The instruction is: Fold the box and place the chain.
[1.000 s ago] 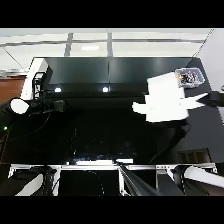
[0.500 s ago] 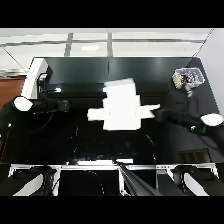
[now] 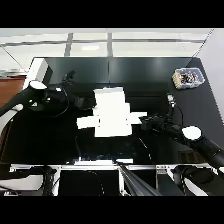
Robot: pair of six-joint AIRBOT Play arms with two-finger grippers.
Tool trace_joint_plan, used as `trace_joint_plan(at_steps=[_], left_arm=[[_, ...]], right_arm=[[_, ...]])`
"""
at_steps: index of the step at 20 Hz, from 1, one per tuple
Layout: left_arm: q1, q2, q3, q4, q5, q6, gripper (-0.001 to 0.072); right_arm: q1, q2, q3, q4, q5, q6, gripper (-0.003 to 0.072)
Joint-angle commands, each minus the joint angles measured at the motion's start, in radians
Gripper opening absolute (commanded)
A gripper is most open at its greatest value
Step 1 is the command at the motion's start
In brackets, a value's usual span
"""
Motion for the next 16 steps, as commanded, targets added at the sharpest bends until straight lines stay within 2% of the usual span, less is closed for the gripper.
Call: trace_joint_plan(at_steps=[1,4,5,7,8,9,11,15,16], left_arm=[[-0.045,-0.138,0.112,-0.066,-0.174,0.179,0.0705],[-0.096,-0.237,0.234,-0.027,-0.307,0.206,0.0660],[-0.113,-0.261,0.268,0.013,-0.324,0.206,0.0575],[-0.143,-0.298,0.321,0.094,-0.329,0.206,0.0557],[-0.153,-0.313,0.344,0.118,-0.333,0.206,0.0504],[-0.160,-0.328,0.367,0.128,-0.349,0.206,0.0408],[-0.161,-0.346,0.396,0.121,-0.352,0.206,0.0382],[-0.158,-0.350,0.408,0.121,-0.352,0.214,0.0092],[-0.158,-0.350,0.408,0.121,-0.352,0.218,0.0084]], right_arm=[[0.016,0.002,-0.003,0.003,-0.021,0.009,0.0015],[0.016,0.002,-0.003,0.003,-0.021,0.009,0.0015],[0.016,0.002,-0.003,0.003,-0.019,0.009,0.0015],[0.016,0.002,-0.003,0.003,-0.019,0.009,0.0015],[0.016,0.002,-0.003,0.003,-0.020,0.009,0.0015],[0.016,0.002,-0.003,0.003,-0.020,0.009,0.0015],[0.016,0.002,-0.003,0.003,-0.020,0.009,0.0015],[0.016,0.002,-0.003,0.002,-0.020,0.009,0.0015],[0.016,0.002,-0.003,0.001,-0.020,0.009,0.0015]])
